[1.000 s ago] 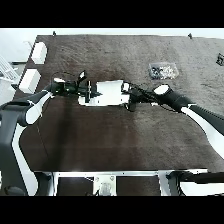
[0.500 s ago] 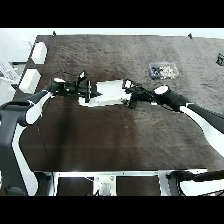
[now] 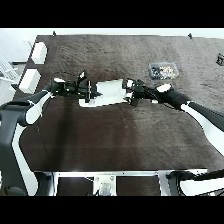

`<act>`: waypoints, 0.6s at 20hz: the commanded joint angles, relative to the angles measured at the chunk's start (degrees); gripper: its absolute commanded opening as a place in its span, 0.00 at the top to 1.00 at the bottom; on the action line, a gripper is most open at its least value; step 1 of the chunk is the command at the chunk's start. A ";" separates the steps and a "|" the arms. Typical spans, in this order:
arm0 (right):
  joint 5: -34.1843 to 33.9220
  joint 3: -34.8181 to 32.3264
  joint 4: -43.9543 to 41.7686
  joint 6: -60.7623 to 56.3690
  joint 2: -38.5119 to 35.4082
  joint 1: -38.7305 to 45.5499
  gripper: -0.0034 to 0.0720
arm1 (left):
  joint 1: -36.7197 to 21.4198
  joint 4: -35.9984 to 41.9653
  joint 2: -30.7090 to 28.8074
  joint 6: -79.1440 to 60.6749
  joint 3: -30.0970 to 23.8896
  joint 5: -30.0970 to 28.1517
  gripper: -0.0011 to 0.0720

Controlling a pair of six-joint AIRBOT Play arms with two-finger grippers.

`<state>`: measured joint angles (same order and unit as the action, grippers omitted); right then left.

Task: Fold the box and place the chain.

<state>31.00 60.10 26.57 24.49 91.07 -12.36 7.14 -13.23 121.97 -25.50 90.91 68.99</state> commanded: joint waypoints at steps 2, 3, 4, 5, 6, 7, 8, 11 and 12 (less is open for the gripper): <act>10.84 3.52 -3.10 4.26 2.97 2.86 0.14 | 0.00 0.00 -0.04 -0.04 0.00 0.00 0.96; 13.11 5.09 -4.17 4.26 4.02 3.93 0.14 | 0.00 0.00 -0.04 -0.04 0.00 0.00 0.96; 15.47 6.80 -4.90 4.26 5.09 4.92 0.14 | 0.00 0.00 -0.04 -0.04 0.00 0.00 0.96; 18.12 8.37 -5.18 4.24 6.10 5.64 0.14 | 0.00 0.00 -0.04 -0.02 0.00 0.00 0.96; 21.07 10.03 -5.18 4.20 7.17 6.12 0.14 | 0.00 0.00 -0.04 -0.04 0.00 -0.02 0.96; 23.15 11.43 -5.05 3.72 8.20 6.49 0.14 | 0.00 0.00 -0.04 -0.04 0.00 -0.02 0.96; 25.09 12.72 -4.90 3.15 9.27 6.91 0.14 | 0.00 0.00 -0.04 -0.04 0.00 -0.02 0.96; 26.97 14.53 -4.90 2.97 11.61 8.09 0.14 | 0.00 0.00 -0.04 -0.02 0.00 0.00 0.95; 27.58 14.91 -4.90 2.97 12.11 8.28 0.14 | 0.00 0.00 -0.04 -0.04 0.00 0.00 0.96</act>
<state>54.50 72.99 21.91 27.73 101.14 -5.13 7.14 -13.21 121.97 -25.52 90.91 68.99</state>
